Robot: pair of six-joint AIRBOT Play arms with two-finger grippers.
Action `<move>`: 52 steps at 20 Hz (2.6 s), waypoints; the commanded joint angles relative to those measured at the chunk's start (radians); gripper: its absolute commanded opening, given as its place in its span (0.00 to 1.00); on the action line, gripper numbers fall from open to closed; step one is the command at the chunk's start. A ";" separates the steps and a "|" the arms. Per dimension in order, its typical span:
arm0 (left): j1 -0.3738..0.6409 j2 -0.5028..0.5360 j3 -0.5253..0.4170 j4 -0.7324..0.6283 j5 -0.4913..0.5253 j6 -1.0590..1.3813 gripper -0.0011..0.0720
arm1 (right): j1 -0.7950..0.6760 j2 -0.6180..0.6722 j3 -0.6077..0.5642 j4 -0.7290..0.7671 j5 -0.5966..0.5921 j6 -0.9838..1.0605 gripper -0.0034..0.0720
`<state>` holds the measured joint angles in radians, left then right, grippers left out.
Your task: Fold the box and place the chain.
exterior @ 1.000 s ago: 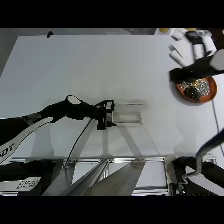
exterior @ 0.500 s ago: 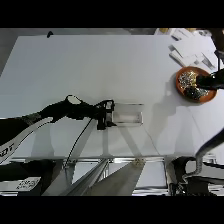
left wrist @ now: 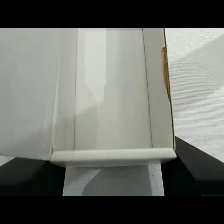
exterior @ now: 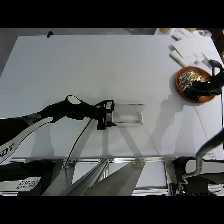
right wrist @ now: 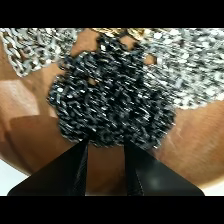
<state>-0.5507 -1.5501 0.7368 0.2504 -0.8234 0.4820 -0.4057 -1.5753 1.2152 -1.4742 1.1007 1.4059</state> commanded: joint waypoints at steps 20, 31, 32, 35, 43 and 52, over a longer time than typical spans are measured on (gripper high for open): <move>0.000 0.000 0.000 0.000 0.000 0.000 0.30 | 0.112 0.730 0.000 0.226 0.306 -0.056 0.07; 0.000 0.000 0.000 0.000 0.000 0.000 0.30 | 0.550 0.945 -0.058 0.313 0.398 0.011 0.07; 0.000 0.000 0.000 0.000 0.000 0.000 0.30 | 0.591 0.945 -0.069 0.338 0.388 0.012 0.07; 0.000 0.000 0.000 0.000 0.000 0.000 0.30 | 0.723 0.945 -0.148 0.356 0.293 0.030 0.07; 0.000 0.000 0.000 0.000 0.000 0.000 0.30 | 0.920 0.891 -0.386 0.317 -0.006 0.029 0.07; 0.000 0.000 0.000 0.000 0.000 0.000 0.30 | 1.038 0.614 -0.497 0.239 -0.282 0.026 0.07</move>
<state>-0.5507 -1.5501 0.7368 0.2504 -0.8234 0.4820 0.6121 -0.8845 0.7353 -1.2129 0.9207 1.4322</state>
